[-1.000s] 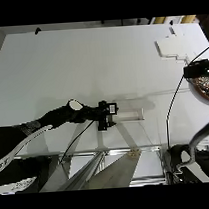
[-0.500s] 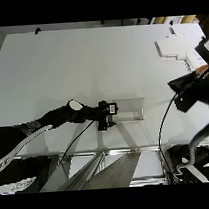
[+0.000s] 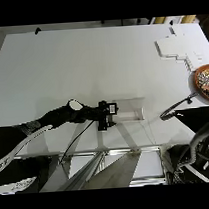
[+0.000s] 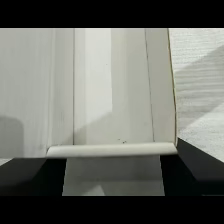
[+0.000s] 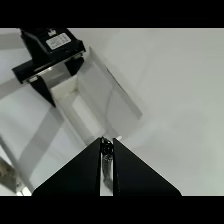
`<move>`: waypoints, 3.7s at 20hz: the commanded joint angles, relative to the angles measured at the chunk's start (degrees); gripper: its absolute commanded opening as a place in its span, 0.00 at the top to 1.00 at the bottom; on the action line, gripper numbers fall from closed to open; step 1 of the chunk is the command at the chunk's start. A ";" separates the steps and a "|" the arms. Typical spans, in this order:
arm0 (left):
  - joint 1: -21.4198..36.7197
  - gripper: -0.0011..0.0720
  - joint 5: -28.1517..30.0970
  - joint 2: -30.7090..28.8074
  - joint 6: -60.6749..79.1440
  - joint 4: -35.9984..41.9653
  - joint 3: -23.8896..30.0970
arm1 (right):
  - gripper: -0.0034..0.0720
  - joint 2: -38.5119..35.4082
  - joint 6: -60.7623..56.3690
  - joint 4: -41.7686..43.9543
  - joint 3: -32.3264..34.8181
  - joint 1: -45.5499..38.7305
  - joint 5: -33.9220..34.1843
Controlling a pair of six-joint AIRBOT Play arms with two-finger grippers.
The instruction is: Fold the box and place the chain.
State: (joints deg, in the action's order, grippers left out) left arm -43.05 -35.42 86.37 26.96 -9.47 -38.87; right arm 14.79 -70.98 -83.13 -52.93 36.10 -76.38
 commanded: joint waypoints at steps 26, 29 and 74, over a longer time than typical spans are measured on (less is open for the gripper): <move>-0.02 0.56 0.02 -0.04 0.02 -0.02 -0.02 | 0.93 32.04 43.23 35.52 1.20 -31.47 -2.40; -0.02 0.56 0.02 -0.04 0.02 -0.02 -0.02 | 0.93 33.59 43.95 38.12 1.99 -32.96 -6.19; -0.02 0.56 0.02 -0.04 0.02 -0.02 -0.02 | 0.68 42.80 78.73 25.16 25.99 -37.46 18.91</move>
State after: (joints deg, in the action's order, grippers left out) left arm -43.05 -35.42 86.37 26.98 -9.47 -38.87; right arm 55.42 2.02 -60.55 -30.00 -0.93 -60.12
